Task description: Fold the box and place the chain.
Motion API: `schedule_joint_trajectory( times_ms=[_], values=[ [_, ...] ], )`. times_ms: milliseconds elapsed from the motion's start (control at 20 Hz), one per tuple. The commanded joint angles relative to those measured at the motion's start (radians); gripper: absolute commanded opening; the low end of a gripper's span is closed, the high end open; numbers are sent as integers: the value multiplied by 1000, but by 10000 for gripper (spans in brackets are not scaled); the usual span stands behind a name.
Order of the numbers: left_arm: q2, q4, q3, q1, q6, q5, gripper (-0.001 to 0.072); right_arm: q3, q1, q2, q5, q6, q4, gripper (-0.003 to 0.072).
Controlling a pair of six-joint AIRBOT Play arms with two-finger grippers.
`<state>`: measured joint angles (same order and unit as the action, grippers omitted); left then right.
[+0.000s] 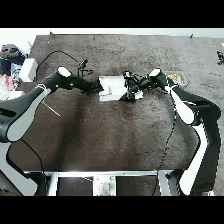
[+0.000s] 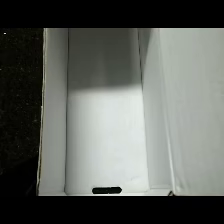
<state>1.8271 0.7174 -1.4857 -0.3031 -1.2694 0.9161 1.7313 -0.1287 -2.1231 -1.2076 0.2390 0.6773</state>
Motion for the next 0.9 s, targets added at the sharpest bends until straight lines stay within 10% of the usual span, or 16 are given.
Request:
schedule_joint_trajectory(
  times_ms=[0, 850],
  values=[
    [0, 196, -51, -46, -221, -21, 413, 0, -1, -1, 0, 0, 0, 346],
    [197, 614, -368, -179, -665, 181, 409, 0, -1, -1, 0, 0, 0, 346]
  ],
)
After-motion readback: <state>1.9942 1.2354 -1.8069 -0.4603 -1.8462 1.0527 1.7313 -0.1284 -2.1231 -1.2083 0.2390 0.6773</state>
